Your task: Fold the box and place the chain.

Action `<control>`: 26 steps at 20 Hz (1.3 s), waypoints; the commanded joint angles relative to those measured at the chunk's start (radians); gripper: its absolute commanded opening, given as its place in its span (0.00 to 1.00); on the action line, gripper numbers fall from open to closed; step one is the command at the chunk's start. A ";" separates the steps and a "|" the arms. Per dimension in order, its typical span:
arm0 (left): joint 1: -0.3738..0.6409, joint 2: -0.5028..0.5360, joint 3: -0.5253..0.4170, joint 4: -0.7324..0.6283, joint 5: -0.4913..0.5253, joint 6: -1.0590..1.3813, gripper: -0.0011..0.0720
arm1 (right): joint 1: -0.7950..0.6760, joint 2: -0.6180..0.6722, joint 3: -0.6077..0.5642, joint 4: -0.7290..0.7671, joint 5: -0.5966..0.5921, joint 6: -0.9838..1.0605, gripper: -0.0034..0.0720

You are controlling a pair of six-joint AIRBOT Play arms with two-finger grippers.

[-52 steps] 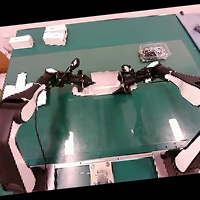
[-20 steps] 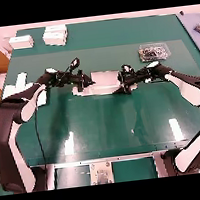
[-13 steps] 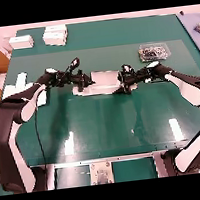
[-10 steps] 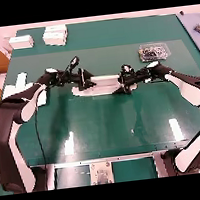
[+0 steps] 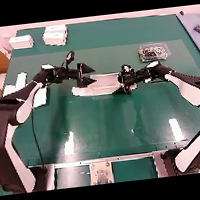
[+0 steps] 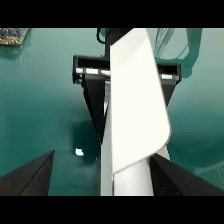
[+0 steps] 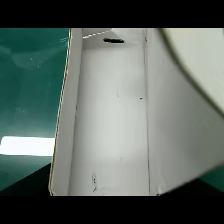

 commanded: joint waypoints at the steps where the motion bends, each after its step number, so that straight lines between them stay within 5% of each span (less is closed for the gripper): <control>1: 0.034 0.056 0.000 0.005 -0.055 0.004 0.91 | 0.000 0.000 0.001 0.000 0.000 0.001 0.81; 3: 0.055 0.076 0.000 0.008 -0.113 0.003 0.91 | 0.000 0.000 0.001 0.000 0.000 0.001 0.81; 4: 0.061 0.084 0.000 0.013 -0.140 -0.005 0.79 | 0.000 0.000 0.001 0.000 0.000 0.001 0.81; 6: 0.071 0.093 0.000 0.032 -0.225 -0.002 0.03 | 0.000 0.000 0.001 0.000 0.000 0.001 0.81; 8: 0.073 0.111 0.000 0.036 -0.261 -0.063 0.04 | 0.000 0.000 0.001 0.000 0.000 0.001 0.81; 13: 0.072 0.205 -0.024 0.125 -0.117 -0.209 0.03 | 0.000 0.000 0.001 0.000 0.000 0.001 0.81; 18: 0.005 0.354 -0.274 0.130 0.164 -0.111 0.03 | 0.000 0.000 0.001 0.000 0.000 0.001 0.81; 26: -0.029 0.368 -0.330 0.133 0.229 -0.063 0.03 | 0.000 0.000 0.001 0.000 0.000 0.001 0.81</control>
